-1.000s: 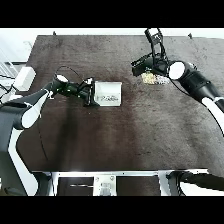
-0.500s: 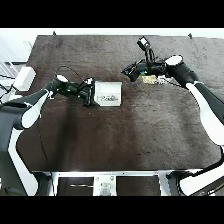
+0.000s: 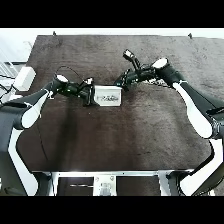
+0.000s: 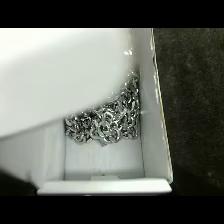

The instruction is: Fold the box and place the chain.

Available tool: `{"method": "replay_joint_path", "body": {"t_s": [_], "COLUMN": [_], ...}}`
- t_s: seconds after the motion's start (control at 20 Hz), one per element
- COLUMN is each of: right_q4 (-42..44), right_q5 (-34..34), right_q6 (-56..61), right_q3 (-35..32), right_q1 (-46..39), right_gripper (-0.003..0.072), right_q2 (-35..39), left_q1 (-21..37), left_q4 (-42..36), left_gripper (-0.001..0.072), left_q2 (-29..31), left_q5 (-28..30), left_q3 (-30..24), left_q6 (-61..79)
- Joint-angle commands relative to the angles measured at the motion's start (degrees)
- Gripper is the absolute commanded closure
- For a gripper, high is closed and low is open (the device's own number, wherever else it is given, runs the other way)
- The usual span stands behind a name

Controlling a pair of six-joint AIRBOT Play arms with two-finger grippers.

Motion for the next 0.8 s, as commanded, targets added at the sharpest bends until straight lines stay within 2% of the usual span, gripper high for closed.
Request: {"method": "replay_joint_path", "body": {"t_s": [0.0, 0.1, 0.6, 0.75], "right_q4": [-3.6, -3.6, -6.5, -7.7], "right_q5": [6.7, 7.0, 4.5, 4.5], "right_q6": [0.0, 0.3, 0.3, 0.4], "right_q3": [0.9, 1.9, 2.8, 2.8], "right_q1": [1.9, 2.3, 5.2, 5.7], "right_gripper": [0.0487, 0.0402, 0.04, 0.0365], "right_q2": [-0.2, -0.2, -0.3, -0.3], "left_q1": [0.0, 0.0, 0.0, 0.0], "left_q4": [0.0, 0.0, 0.0, 0.0], "left_gripper": [0.0121, 0.0121, 0.0121, 0.0121], "left_q2": [0.0, 0.0, 0.0, 0.0], "left_q5": [0.0, 0.0, 0.0, 0.0], "left_q3": [0.0, 0.0, 0.0, 0.0], "left_q6": [0.0, 0.0, 0.0, 0.0]}}
